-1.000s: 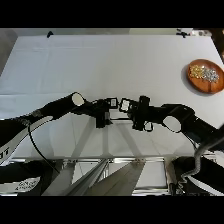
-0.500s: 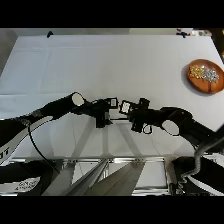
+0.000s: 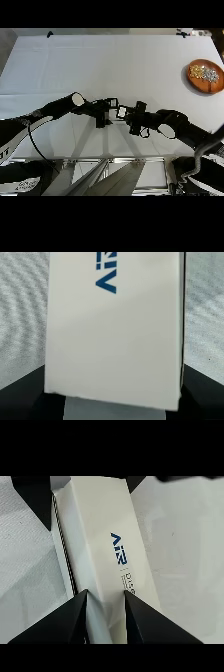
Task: Fold the box and place the chain.
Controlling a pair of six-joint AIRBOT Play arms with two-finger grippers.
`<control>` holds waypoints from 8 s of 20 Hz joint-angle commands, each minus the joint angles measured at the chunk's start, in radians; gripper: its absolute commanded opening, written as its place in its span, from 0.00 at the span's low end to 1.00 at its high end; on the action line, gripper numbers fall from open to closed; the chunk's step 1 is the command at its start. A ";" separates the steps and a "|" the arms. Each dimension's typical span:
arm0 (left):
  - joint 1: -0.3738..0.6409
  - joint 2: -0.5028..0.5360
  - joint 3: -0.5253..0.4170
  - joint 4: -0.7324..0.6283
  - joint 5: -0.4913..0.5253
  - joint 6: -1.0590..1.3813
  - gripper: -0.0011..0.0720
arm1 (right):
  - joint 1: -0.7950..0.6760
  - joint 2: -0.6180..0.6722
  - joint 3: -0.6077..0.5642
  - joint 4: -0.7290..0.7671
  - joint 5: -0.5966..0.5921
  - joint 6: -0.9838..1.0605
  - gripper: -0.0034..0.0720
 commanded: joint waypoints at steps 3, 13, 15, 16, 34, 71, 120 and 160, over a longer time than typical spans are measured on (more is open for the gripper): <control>0.000 0.000 0.000 -0.002 0.000 -0.002 0.31 | 0.007 -0.003 -0.012 0.003 0.031 0.006 0.34; 0.000 0.000 0.000 -0.002 0.000 -0.002 0.31 | 0.007 0.035 -0.012 -0.003 -0.050 0.005 0.49; 0.000 0.000 0.000 -0.002 0.000 -0.002 0.31 | 0.007 0.058 -0.012 -0.003 -0.078 0.005 0.50; 0.000 0.000 0.000 -0.002 0.000 -0.002 0.31 | 0.007 0.066 -0.012 -0.003 -0.077 0.005 0.50; 0.000 0.000 0.000 -0.002 0.000 -0.002 0.31 | 0.105 -0.021 -0.147 -0.005 -0.397 -0.007 0.05; 0.000 0.000 0.000 -0.002 0.000 -0.002 0.31 | 0.139 0.335 -0.408 1.220 -0.719 -1.068 0.05; -0.001 0.000 0.000 -0.003 -0.005 -0.002 0.31 | -0.060 0.575 -0.163 2.670 -1.503 -2.443 0.04; 0.744 0.266 0.000 0.594 0.085 -1.033 0.03 | -0.816 0.009 0.121 2.874 -1.827 -2.803 0.05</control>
